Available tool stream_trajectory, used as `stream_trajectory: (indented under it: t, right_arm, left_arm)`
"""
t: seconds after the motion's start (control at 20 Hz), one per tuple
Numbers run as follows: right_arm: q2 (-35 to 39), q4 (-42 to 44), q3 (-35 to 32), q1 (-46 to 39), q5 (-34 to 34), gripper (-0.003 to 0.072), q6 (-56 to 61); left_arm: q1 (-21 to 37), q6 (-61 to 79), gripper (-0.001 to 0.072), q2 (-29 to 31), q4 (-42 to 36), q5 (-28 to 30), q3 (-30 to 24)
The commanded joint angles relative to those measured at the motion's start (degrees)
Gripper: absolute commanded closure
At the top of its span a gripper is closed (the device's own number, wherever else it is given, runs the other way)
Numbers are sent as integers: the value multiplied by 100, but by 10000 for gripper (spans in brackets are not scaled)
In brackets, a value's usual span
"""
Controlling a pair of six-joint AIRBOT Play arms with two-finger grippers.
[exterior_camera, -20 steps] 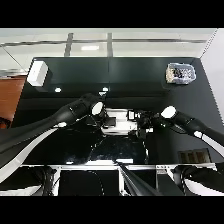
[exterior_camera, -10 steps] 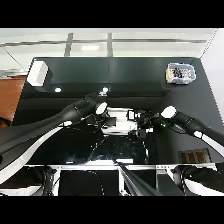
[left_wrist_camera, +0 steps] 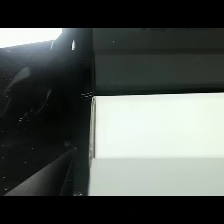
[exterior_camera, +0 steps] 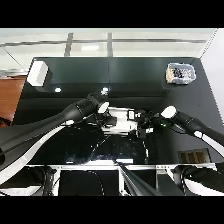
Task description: Fold the box and place the chain.
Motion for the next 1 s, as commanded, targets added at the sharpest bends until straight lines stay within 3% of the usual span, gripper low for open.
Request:
stream_trajectory:
  t: [0.0,0.05,0.1,0.15,0.2,0.25,0.9,0.95]
  right_arm:
    - [-2,7,2,2,2,520,7]
    - [-2,7,2,2,2,520,7]
    - [-2,7,2,2,2,520,7]
    - [-2,7,2,2,2,520,7]
    - [-2,7,2,2,2,520,7]
    - [-2,7,2,2,2,520,7]
    - [-2,13,2,2,26,519,9]
    - [0,22,4,2,11,437,22]
  left_arm:
    - [4,-166,360,-4,66,9,9]
    - [4,-184,361,-4,87,42,9]
    - [4,-208,414,-4,109,66,7]
    - [4,-256,565,-4,151,70,9]
    - [4,-256,663,-4,153,107,7]
    - [4,-282,686,-4,146,140,7]
    - [-4,-278,684,-4,105,-31,7]
    - [-4,-236,686,-4,105,-48,7]
